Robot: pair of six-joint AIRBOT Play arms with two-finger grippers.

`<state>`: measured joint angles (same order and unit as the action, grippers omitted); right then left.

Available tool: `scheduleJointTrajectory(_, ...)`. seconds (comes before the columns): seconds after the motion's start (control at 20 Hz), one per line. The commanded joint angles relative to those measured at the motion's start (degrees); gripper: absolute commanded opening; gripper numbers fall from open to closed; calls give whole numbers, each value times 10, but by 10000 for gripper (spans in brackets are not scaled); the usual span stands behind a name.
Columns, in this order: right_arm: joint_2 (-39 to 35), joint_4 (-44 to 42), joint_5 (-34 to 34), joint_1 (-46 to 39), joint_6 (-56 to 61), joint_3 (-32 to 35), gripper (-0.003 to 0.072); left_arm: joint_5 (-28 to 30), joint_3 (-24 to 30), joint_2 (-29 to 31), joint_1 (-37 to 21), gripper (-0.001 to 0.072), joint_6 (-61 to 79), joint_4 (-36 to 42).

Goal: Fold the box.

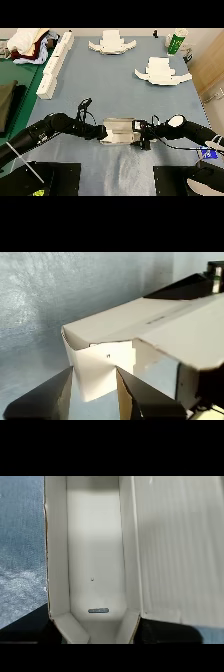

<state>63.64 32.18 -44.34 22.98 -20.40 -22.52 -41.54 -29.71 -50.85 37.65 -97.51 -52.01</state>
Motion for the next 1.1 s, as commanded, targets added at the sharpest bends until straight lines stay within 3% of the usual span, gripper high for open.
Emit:
scheduleJointTrajectory(0.0,0,0,0,0,0,0,442,-45,-61,-33,55,392,-201,-175)
scheduleJointTrajectory(0.5,0,0,0,0,0,0,442,-126,-157,-156,165,381,-391,-310)
scheduleJointTrajectory(0.8,0,0,0,0,0,0,442,-163,-222,-238,170,380,-416,-334)
scheduleJointTrajectory(1.05,0,0,0,0,0,0,442,-197,-246,-263,181,353,-424,-356)
